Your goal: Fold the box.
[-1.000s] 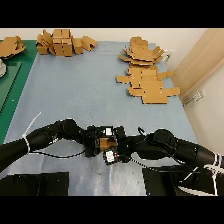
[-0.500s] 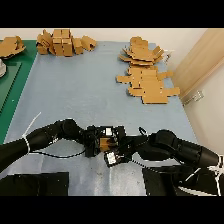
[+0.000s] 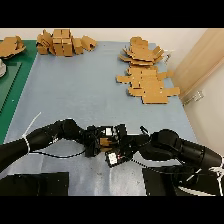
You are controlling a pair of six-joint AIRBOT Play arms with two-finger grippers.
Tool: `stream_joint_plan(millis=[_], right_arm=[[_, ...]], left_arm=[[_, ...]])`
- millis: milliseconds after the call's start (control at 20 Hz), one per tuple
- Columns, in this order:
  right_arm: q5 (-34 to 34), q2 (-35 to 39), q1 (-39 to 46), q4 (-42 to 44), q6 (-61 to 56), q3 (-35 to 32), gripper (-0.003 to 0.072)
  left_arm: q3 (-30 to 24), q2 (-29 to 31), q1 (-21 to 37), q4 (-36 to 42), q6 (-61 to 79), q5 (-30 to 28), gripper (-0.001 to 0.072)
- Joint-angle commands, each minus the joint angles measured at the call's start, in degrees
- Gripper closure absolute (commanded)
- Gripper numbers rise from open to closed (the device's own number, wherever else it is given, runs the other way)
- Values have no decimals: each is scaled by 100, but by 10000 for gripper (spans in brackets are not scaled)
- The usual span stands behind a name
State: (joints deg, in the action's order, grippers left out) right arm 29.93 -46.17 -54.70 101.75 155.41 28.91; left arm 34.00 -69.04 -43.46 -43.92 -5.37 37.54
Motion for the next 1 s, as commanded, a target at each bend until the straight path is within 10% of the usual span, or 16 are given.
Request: stream_joint_plan(millis=[0,950], right_arm=[[11,-35,-9,4,-4,4,478],[492,-210,-11,756,-2,-105,526]], left_arm=[[-2,4,-2,2,-4,-2,179],[-2,4,-2,0,-4,-2,178]])
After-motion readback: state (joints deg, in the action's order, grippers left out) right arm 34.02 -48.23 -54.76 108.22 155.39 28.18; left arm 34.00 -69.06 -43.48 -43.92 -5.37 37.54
